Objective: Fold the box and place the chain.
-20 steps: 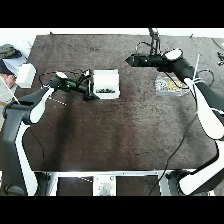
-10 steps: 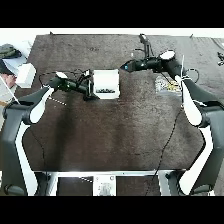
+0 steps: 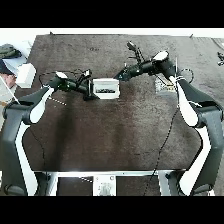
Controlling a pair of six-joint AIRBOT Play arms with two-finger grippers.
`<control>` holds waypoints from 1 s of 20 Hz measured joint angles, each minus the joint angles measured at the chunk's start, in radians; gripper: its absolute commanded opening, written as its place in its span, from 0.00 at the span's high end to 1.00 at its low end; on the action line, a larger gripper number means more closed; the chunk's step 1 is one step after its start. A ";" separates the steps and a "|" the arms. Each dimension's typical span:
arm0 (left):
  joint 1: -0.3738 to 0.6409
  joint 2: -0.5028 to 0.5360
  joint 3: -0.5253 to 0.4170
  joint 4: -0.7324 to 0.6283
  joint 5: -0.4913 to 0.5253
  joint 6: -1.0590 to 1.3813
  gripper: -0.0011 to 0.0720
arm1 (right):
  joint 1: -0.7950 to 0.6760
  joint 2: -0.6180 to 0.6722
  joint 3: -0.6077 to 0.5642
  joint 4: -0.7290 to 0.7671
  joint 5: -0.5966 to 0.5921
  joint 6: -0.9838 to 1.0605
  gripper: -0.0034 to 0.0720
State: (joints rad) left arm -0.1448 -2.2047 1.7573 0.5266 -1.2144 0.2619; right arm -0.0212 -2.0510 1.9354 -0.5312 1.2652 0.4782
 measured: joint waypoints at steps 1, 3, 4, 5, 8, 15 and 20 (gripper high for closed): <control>0.000 0.000 0.000 0.000 0.000 0.000 0.68 | 0.004 0.002 0.000 0.000 0.026 -0.014 0.66; 0.000 0.000 0.000 0.000 0.000 0.000 0.68 | 0.012 0.005 0.000 -0.001 0.055 -0.035 0.66; 0.000 0.000 0.000 0.000 0.000 0.000 0.68 | 0.014 0.006 0.000 -0.008 0.064 -0.045 0.66; 0.000 0.000 0.000 0.000 0.000 0.000 0.68 | 0.019 0.007 0.000 -0.012 0.073 -0.059 0.66; 0.000 0.000 0.000 0.000 0.000 0.000 0.68 | 0.050 0.009 0.000 -0.046 0.092 -0.094 0.57; 0.000 0.000 0.000 0.000 0.000 0.000 0.68 | 0.095 0.009 0.000 -0.158 0.078 -0.138 0.57; 0.000 0.000 0.000 0.000 0.000 0.000 0.68 | 0.109 0.009 0.000 -0.174 0.051 -0.161 0.57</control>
State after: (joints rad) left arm -0.1448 -2.2047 1.7573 0.5266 -1.2144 0.2619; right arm 0.0883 -2.0422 1.9354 -0.7055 1.3163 0.3172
